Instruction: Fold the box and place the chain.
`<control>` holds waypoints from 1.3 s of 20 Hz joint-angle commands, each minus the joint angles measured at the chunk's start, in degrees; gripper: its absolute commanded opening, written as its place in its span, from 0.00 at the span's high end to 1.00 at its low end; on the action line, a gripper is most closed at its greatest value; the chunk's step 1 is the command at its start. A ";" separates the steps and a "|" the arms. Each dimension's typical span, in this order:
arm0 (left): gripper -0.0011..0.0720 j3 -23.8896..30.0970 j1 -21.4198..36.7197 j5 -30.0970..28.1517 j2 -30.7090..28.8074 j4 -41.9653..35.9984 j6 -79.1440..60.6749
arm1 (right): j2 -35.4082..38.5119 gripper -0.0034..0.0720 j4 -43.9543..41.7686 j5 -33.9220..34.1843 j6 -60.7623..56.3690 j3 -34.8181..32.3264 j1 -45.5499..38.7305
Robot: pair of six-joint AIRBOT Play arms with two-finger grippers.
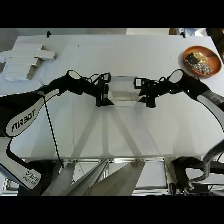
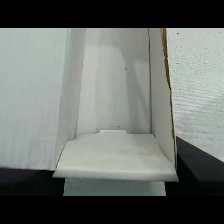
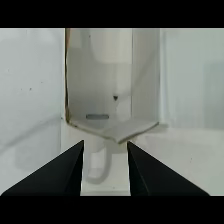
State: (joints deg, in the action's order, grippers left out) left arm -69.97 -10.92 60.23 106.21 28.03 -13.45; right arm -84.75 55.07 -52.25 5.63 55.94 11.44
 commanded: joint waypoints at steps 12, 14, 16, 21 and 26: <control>0.33 -0.02 -0.02 -0.02 0.02 -0.02 0.00 | -0.33 0.73 -6.23 0.63 0.90 -0.04 1.36; 0.33 -0.02 -0.02 -0.02 0.02 -0.02 0.00 | -0.33 0.73 -7.52 1.20 0.90 -0.04 1.36; 0.33 -0.02 -0.02 -0.02 0.02 -0.02 0.00 | -0.33 0.71 -7.54 1.99 0.87 -0.04 1.36; 0.33 -0.02 -0.02 -0.02 0.02 -0.07 0.00 | -0.33 0.49 -9.05 2.45 0.87 -0.04 1.36; 0.33 -0.02 -0.02 -0.02 0.02 -0.07 0.00 | -0.33 0.35 -9.05 3.28 0.83 -0.04 1.36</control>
State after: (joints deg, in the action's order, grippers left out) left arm -69.97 -10.90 60.23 106.21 27.92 -13.34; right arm -85.06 46.30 -49.43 6.50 55.92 12.75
